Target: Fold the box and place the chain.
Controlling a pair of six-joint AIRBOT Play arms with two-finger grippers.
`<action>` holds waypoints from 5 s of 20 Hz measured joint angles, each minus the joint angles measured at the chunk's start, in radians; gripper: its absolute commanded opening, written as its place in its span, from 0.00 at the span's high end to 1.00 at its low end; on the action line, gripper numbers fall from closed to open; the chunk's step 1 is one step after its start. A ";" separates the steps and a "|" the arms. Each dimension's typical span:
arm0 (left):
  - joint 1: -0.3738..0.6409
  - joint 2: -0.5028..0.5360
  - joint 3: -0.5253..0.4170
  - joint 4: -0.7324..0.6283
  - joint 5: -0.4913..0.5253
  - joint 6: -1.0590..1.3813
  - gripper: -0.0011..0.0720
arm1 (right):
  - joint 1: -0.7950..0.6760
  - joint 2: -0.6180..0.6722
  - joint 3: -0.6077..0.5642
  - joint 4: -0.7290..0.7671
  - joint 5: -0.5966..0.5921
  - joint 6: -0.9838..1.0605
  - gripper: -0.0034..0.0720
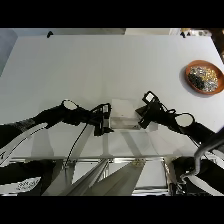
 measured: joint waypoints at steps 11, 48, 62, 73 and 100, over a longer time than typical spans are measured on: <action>0.000 0.000 0.000 0.005 -0.002 0.008 0.89 | -0.035 0.149 0.114 -0.348 0.272 0.108 0.94; 0.000 0.000 0.000 0.003 -0.009 0.006 0.89 | -0.054 -0.034 0.130 -0.387 0.502 -0.229 0.60; 0.000 0.000 0.000 0.003 -0.009 0.006 0.89 | -0.054 -0.068 0.130 -0.295 0.477 -0.150 0.93; 0.000 0.000 0.000 0.003 -0.009 0.006 0.89 | -0.108 0.031 0.278 -0.653 0.654 0.715 0.93; 0.000 0.000 0.000 0.003 -0.009 0.006 0.89 | -0.204 -0.251 0.262 -0.623 0.753 1.110 0.81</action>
